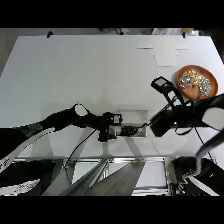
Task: Fold the box and place the chain.
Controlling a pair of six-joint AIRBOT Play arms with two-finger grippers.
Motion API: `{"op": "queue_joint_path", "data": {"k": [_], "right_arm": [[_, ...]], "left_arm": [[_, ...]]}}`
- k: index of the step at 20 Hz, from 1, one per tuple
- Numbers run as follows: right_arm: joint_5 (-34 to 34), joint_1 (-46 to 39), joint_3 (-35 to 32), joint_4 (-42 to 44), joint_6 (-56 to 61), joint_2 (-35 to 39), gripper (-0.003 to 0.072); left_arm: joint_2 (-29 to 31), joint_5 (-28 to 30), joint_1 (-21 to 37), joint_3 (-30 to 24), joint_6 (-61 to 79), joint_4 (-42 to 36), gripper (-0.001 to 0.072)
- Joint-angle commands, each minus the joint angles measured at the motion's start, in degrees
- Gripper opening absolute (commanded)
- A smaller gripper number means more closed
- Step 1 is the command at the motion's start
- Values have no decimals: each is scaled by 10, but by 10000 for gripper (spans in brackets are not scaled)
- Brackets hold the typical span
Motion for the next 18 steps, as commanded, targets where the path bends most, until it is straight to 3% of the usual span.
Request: {"op": "queue_joint_path", "data": {"k": [1,5,13,18], "right_arm": [[-58,47,0,77,1,23,17],[-130,66,0,77,6,23,17],[-169,66,-44,77,14,17,17],[-217,66,-80,78,14,-38,17]], "left_arm": [[0,0,0,1,0,0,140],[0,0,0,1,0,0,140],[0,0,0,1,0,0,140],[0,0,0,1,0,0,140]]}}
